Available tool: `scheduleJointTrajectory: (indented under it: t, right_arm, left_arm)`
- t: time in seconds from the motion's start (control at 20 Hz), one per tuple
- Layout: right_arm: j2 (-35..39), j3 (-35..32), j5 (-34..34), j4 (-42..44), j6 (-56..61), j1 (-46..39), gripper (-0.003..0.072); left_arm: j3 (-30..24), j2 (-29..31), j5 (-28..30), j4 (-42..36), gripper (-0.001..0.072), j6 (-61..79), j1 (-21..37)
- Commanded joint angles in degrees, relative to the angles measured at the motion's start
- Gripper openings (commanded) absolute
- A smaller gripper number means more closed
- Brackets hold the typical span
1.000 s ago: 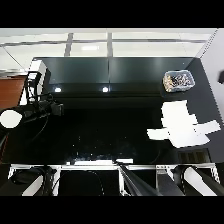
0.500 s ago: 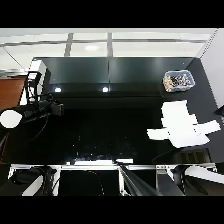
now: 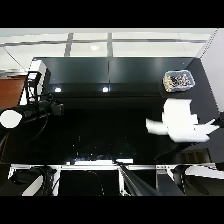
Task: Fold the box and place the chain.
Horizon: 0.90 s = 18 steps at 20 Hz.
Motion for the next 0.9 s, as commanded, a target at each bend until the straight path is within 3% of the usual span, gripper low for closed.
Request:
scheduleJointTrajectory:
  t: [0.0,0.15,0.35,0.65,0.85]
  right_arm:
    - [0.15,0.13,3.52,6.47,-2.91,0.48,0.0009]
    - [2.71,-0.02,3.96,8.15,-2.78,3.82,0.0012]
    - [11.30,-2.54,-4.20,10.80,8.00,12.04,0.0012]
    - [25.68,-13.00,-12.07,14.01,16.39,33.33,0.0012]
    - [32.20,-21.40,-22.84,13.94,24.09,47.82,0.0012]
  left_arm:
    - [0.00,-0.04,0.02,0.02,0.0024,0.02,0.00]
    - [0.00,-0.04,0.02,0.02,0.0024,0.02,0.00]
    - [0.00,-0.04,0.02,0.02,0.0024,0.02,0.00]
    - [0.00,-0.04,0.02,0.02,0.0024,0.02,0.00]
    - [0.00,-0.04,0.02,0.02,0.0024,0.02,-0.02]
